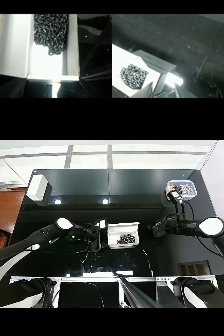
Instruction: Fold the box and place the chain.
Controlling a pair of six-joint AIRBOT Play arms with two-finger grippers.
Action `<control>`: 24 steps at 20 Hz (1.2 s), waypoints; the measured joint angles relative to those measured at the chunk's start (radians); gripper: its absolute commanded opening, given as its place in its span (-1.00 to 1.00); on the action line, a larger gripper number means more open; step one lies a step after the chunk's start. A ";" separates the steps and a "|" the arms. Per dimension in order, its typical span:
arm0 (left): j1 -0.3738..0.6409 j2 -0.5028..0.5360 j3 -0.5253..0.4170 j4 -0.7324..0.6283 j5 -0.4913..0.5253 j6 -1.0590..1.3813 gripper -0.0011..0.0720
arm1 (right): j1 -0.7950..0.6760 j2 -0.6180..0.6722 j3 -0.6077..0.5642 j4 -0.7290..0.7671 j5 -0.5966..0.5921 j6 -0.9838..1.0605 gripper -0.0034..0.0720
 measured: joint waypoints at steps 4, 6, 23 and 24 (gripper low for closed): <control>-0.005 -0.022 0.027 -0.003 0.005 0.008 0.94 | 0.000 0.000 0.000 0.000 -0.005 0.000 -0.08; -0.008 -0.038 0.047 -0.001 0.003 0.010 0.73 | 0.000 0.000 0.000 0.000 -0.006 0.000 -0.08; -0.012 -0.063 0.079 0.108 -0.043 0.007 -0.04 | 0.055 -0.154 0.058 0.239 -0.244 0.013 1.00; -0.013 -0.063 0.079 0.109 -0.043 0.007 -0.04 | 0.064 -0.181 0.061 0.249 -0.244 -0.002 1.00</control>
